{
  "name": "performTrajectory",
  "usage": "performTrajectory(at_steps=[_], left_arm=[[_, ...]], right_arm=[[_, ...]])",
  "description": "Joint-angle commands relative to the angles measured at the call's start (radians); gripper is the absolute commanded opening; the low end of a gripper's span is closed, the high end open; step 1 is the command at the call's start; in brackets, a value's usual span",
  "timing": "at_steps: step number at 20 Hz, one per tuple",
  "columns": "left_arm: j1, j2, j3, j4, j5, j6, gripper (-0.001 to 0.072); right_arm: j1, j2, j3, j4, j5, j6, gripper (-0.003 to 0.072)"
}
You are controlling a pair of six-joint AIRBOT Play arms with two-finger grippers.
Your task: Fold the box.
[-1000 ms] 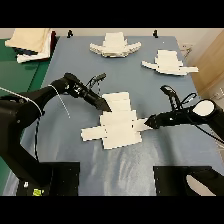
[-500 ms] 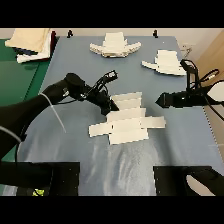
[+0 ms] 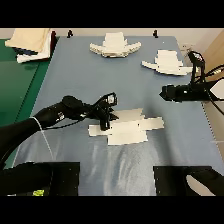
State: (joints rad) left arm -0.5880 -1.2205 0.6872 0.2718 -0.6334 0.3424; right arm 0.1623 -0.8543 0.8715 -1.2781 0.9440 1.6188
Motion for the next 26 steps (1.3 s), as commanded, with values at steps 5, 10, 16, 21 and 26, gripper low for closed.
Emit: performTrajectory(at_steps=[5, 10, 16, 21, 26], left_arm=[[-0.029, -0.025, -0.047, -0.006, 0.070, 0.043, 0.0012], [-0.029, -0.024, -0.047, -0.006, 0.065, 0.042, 0.0015], [-0.029, -0.024, -0.047, -0.006, 0.065, 0.034, 0.0016], [-0.029, -0.024, -0.047, -0.006, 0.065, 0.031, 0.0016], [-0.029, -0.024, -0.047, -0.006, 0.065, 0.031, 0.0016]], right_arm=[[0.008, -0.008, -0.020, 0.065, 0.083, 0.005, 0.0070], [0.008, -0.018, -0.205, 0.162, 0.098, -0.008, 0.0010], [0.008, -0.080, -0.351, 0.171, 0.015, -0.051, 0.0010], [0.008, -0.129, -0.354, 0.156, -0.011, -0.075, 0.0005], [0.008, -0.146, -0.347, 0.158, -0.016, -0.094, 0.0004]])
